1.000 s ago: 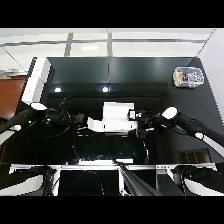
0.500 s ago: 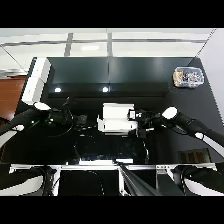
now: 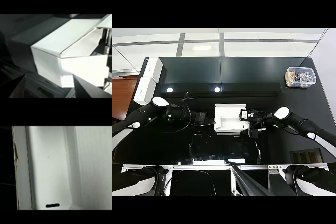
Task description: Fold the box and place the chain.
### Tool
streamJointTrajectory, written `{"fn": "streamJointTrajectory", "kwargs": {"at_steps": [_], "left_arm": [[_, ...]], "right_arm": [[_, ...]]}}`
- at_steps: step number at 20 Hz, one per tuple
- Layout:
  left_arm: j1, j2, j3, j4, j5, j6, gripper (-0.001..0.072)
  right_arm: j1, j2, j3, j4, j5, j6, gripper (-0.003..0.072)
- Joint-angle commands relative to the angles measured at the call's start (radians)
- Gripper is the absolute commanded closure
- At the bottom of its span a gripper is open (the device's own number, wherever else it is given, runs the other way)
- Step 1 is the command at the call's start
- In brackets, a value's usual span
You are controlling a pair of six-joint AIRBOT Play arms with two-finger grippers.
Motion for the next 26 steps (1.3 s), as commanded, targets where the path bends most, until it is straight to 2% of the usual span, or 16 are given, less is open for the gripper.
{"fn": "streamJointTrajectory", "kwargs": {"at_steps": [1,5,9,15,22,23,24,26], "left_arm": [[-0.056,-0.001,0.009,0.001,0.059,-0.054,0.0103],[-0.103,0.0,0.01,0.024,0.108,-0.145,0.0106],[-0.123,0.0,0.031,0.134,0.127,-0.261,0.0105],[-0.232,0.0,0.166,0.428,0.131,-0.506,0.0105],[-0.439,-0.01,0.294,0.851,0.077,-1.016,0.0115],[-0.457,-0.023,0.304,0.892,0.053,-1.064,0.0118],[-0.468,-0.04,0.312,0.91,0.039,-1.095,0.0157],[-0.48,-0.074,0.325,0.912,0.037,-1.149,0.0162]], "right_arm": [[0.0,0.0,0.0,0.0,0.0,0.0,0.0638],[0.0,0.0,0.0,0.0,0.0,0.0,0.0638],[0.0,0.0,0.0,0.0,0.0,0.0,0.0638],[0.0,0.0,0.0,0.0,0.0,0.0,0.0638],[0.0,0.0,0.0,0.0,0.0,0.0,0.0638],[0.0,0.0,0.0,0.0,0.0,0.0,0.0638],[0.0,0.0,0.0,0.0,0.0,0.0,0.0638],[0.0,0.0,0.0,0.0,0.0,0.0,0.0638]]}}
